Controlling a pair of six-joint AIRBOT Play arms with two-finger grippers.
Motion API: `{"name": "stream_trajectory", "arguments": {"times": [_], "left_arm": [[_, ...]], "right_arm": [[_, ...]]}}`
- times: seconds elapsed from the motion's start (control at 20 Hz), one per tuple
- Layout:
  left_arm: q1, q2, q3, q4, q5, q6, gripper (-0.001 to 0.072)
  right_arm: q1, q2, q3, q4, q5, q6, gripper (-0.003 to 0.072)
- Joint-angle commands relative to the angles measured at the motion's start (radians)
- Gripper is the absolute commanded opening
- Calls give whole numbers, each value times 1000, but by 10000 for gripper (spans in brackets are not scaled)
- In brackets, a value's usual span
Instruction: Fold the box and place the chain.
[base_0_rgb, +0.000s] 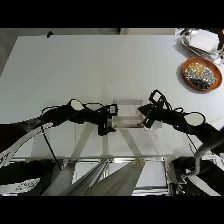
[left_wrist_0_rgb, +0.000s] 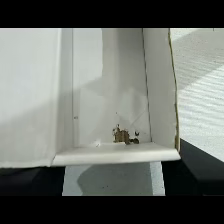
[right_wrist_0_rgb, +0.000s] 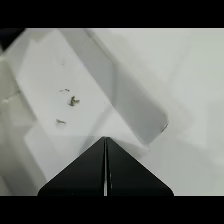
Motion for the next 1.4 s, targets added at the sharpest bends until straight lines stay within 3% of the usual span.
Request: {"name": "stream_trajectory", "arguments": {"times": [0.0,0.25,0.45,0.7,0.85,0.95,1.0,1.05,1.1,1.35], "left_arm": [[0,1,0,0,0,1,272],[0,1,0,0,0,1,272],[0,1,0,0,0,1,272],[0,1,0,0,0,1,272],[0,1,0,0,0,1,272],[0,1,0,0,0,1,272],[0,1,0,0,0,0,272],[0,1,0,0,0,0,272],[0,1,0,0,0,0,272],[0,1,0,0,0,0,272]], "right_arm": [[0,-122,0,61,-73,21,18],[0,-132,2,31,-42,37,18],[0,-29,3,-30,11,39,15],[0,179,3,-478,218,197,10],[0,195,3,-642,337,195,13],[0,189,3,-765,339,191,21],[0,186,3,-793,308,182,134],[0,178,3,-795,264,178,295],[0,165,3,-790,226,148,335],[0,79,3,-761,225,-31,285]]}}
